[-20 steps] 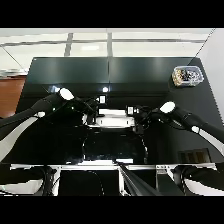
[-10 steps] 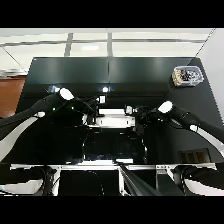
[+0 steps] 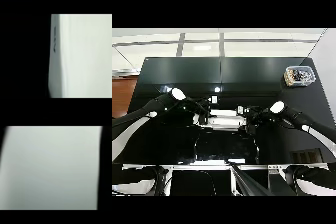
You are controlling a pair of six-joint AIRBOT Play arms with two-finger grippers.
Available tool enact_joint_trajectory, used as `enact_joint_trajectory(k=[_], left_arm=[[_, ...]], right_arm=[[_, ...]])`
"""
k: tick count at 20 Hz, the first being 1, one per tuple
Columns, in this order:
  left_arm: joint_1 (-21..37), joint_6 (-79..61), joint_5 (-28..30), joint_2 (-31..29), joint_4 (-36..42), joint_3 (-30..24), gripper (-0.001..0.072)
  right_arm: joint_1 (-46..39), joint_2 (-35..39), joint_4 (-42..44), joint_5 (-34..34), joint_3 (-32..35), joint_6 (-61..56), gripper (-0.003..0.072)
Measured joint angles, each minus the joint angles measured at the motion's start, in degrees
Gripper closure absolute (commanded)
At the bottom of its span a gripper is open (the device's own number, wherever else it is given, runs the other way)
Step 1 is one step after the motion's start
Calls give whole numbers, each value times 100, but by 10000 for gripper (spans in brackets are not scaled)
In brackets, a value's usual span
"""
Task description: Fold the box and place the chain.
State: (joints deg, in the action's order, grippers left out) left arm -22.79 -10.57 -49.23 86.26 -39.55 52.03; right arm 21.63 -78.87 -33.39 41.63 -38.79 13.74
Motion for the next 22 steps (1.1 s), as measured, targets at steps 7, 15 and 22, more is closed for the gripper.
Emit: enact_joint_trajectory(k=[7,15,22], left_arm=[[337,1023,-151,-726,-505,0,4],[688,3390,-2039,-1373,-828,-186,681],[249,2776,-544,-1217,1182,-490,681]], right_arm=[[2,0,-24,0,0,11,387],[35,0,-127,116,-4,57,385],[35,0,-127,120,-2,61,385]])
